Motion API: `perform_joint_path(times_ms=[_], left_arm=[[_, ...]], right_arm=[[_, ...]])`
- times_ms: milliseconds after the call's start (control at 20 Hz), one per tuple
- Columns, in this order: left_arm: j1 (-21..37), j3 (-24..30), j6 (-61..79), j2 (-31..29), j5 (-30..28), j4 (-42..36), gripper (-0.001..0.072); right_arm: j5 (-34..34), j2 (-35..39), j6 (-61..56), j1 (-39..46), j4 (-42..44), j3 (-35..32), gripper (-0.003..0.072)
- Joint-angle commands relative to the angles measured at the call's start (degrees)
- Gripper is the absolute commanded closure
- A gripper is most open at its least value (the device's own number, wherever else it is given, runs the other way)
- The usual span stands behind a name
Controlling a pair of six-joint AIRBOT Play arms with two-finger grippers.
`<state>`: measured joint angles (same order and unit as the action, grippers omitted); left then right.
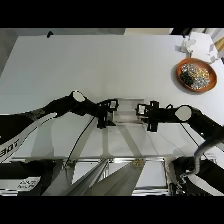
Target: Fold the box and place the chain.
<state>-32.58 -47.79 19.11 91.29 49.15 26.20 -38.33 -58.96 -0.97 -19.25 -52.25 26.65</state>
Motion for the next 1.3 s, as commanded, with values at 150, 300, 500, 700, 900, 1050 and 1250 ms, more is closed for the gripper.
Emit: perform_joint_path(times_ms=[150,300,500,700,900,1050,1250], left_arm=[[0.0,0.0,0.2,0.0,0.0,0.0,0.05],[0.0,0.0,0.1,0.0,0.0,0.0,0.05],[0.0,0.0,0.2,0.0,0.0,0.0,0.05],[0.0,0.0,0.2,0.0,0.0,0.0,0.05],[0.0,0.0,0.2,0.0,0.0,0.0,0.05],[0.0,0.0,0.1,0.0,0.0,0.0,0.05],[0.0,0.0,0.1,0.0,0.0,0.0,0.05]], right_arm=[[-1.1,-2.8,1.5,0.0,2.2,0.0,0.0507],[-1.4,-4.0,3.8,0.0,3.8,-0.1,0.0429],[-1.1,-4.0,7.7,0.0,10.1,-0.1,0.0263],[-1.3,-3.9,6.7,0.0,10.0,-0.1,0.0278],[-1.4,1.4,-5.9,0.0,1.6,-0.1,0.0325],[-5.6,8.0,-21.0,0.0,-6.5,-0.2,0.0328],[-12.5,18.8,-44.8,0.0,-20.6,-0.2,0.0521]])
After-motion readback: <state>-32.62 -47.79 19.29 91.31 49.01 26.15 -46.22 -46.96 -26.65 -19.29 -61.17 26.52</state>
